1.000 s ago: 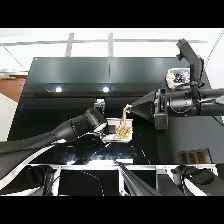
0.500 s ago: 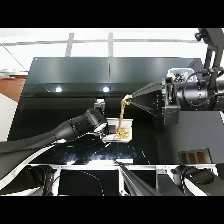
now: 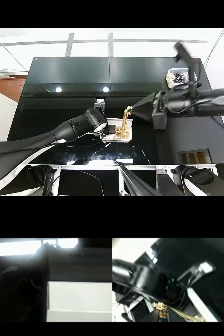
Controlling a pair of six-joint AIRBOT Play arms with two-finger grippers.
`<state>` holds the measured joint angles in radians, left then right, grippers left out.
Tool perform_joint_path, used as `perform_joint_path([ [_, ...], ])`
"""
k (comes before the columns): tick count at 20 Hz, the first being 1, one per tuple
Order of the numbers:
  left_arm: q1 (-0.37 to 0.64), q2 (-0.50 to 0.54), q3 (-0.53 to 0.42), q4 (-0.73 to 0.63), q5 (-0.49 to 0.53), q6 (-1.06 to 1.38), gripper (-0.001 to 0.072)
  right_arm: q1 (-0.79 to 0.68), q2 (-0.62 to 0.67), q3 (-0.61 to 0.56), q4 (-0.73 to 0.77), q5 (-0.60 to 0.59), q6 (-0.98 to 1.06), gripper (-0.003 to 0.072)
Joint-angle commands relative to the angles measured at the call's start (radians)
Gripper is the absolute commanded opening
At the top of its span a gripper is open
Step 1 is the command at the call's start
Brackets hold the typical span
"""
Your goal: Fold the box and place the chain.
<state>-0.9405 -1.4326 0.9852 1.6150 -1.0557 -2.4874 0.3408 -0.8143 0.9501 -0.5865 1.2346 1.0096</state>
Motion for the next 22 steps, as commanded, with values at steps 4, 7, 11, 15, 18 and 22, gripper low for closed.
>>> perform_joint_path([
  [4,0.007,0.002,0.0,0.003,0.0,0.0,0.0034,0.011,0.0,-0.116,-0.103,-0.034,0.032,0.0705],
  [7,0.019,0.002,0.0,0.003,0.002,0.0,0.0034,-0.101,0.0,-0.116,-0.171,0.04,0.032,0.0704],
  [11,0.026,0.007,0.005,0.0,-0.002,0.0,0.0038,-0.275,0.0,-0.116,-0.258,0.08,0.031,0.0704],
  [15,0.026,0.069,0.029,0.004,-0.032,0.061,0.0601,-0.348,0.0,-0.116,-0.325,0.042,0.031,0.0705],
  [18,0.025,0.144,0.03,0.005,-0.095,0.196,0.0624,-0.349,0.0,-0.116,-0.33,0.012,0.031,0.0705],
  [22,0.042,0.289,-0.005,0.111,-0.236,0.433,0.0625,-0.349,0.0,-0.116,-0.332,-0.036,0.03,0.0705],
])
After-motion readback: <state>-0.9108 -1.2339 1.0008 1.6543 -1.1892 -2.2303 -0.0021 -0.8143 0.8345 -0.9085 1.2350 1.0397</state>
